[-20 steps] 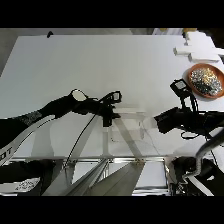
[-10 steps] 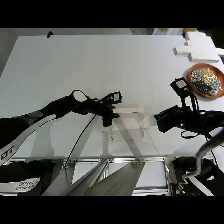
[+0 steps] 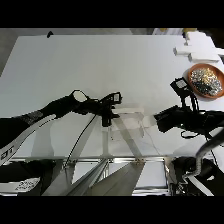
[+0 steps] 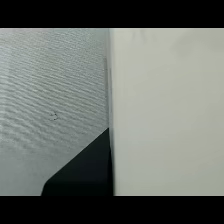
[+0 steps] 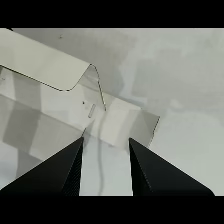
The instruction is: Fold the box and place the chain.
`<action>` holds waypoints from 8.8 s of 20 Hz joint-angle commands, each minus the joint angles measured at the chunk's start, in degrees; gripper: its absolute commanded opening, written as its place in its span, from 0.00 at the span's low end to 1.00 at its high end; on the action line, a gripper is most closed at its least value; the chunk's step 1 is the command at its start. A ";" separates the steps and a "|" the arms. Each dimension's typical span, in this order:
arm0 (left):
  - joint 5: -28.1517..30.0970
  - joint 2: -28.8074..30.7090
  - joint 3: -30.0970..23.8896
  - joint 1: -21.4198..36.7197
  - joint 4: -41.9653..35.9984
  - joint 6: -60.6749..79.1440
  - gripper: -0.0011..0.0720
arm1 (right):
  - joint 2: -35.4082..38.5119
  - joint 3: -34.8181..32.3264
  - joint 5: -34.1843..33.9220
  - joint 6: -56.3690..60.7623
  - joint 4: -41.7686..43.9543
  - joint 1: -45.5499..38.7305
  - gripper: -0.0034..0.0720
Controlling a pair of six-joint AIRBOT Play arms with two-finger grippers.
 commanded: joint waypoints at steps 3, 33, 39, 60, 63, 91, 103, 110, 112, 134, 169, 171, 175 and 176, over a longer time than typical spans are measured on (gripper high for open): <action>-4.24 -1.77 -0.02 -0.02 2.27 1.44 0.03 | 0.00 -0.02 0.02 0.02 0.02 0.04 0.47; -5.20 2.82 0.00 1.64 -0.79 2.08 0.33 | -0.07 -0.02 0.13 0.02 0.04 0.04 0.47; -6.95 2.58 -0.02 2.75 0.96 -0.28 0.29 | -0.07 -0.02 0.13 0.02 0.04 0.04 0.47; -10.95 0.98 0.48 1.73 1.03 -3.89 0.02 | -0.07 -0.02 0.02 0.04 0.04 0.04 0.46; -4.07 5.49 1.40 -1.14 9.42 -5.11 0.03 | -0.07 -0.02 0.02 0.04 0.04 0.04 0.46; 4.92 6.34 1.51 -10.34 34.21 -24.65 0.03 | -0.07 -0.02 0.13 0.04 0.04 0.04 0.46; 3.65 8.46 1.51 -10.43 35.82 -24.74 0.02 | -0.07 -0.02 0.07 0.04 0.02 0.02 0.46; 7.10 8.46 1.51 -13.94 45.86 -36.37 0.02 | -0.07 -0.02 0.04 0.04 0.02 0.04 0.46; 7.61 8.41 1.51 -13.94 44.13 -36.26 0.02 | -0.07 -0.02 0.07 0.04 0.02 0.04 0.46; 1.70 10.54 1.51 -13.81 38.32 -36.04 0.03 | -0.07 -0.02 0.04 0.02 0.00 0.04 0.46; -12.94 -0.15 1.49 -9.46 8.02 -37.92 0.29 | -0.07 -0.02 0.31 0.04 0.02 0.04 0.46; -12.87 -0.52 1.49 -9.90 8.15 -37.73 0.22 | -0.07 -0.02 0.28 0.04 0.02 0.04 0.46; -10.64 0.20 1.49 -9.92 10.45 -37.38 0.03 | -0.07 -0.02 0.28 0.04 0.02 0.04 0.46; -8.96 0.96 1.49 -9.99 11.28 -37.38 0.03 | -0.07 -0.02 0.31 0.04 0.02 0.04 0.46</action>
